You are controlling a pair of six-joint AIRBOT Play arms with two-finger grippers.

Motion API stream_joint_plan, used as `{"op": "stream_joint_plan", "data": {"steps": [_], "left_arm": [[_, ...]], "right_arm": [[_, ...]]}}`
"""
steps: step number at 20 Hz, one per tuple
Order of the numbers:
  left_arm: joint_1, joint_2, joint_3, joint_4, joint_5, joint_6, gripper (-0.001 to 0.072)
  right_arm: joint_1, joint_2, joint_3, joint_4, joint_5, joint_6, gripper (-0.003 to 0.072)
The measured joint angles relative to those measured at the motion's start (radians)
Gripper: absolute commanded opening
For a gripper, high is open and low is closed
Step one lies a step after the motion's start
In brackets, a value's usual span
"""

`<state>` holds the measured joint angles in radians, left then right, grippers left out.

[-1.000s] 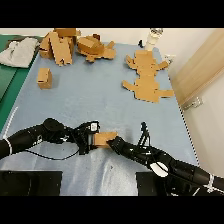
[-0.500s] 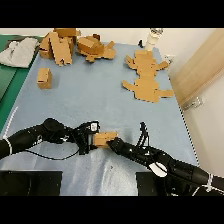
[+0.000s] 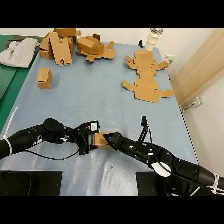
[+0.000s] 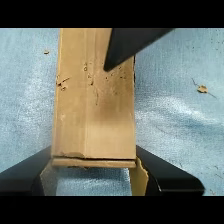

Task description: Fold the box.

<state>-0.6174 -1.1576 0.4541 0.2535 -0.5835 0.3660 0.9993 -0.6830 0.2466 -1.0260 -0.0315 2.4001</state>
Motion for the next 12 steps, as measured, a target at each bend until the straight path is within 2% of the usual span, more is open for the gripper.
{"op": "stream_joint_plan", "data": {"steps": [5, 12], "left_arm": [[0.0, 0.0, 0.0, 0.0, 0.0, 0.0, 0.0297], [0.0, 0.0, 0.0, 0.001, 0.0, 0.0, 0.0298]], "right_arm": [[0.036, -0.061, 0.013, -0.01, 0.041, 0.0, 0.0005], [0.06, -0.158, 0.016, -0.008, 0.024, 0.0, 0.0005]]}}
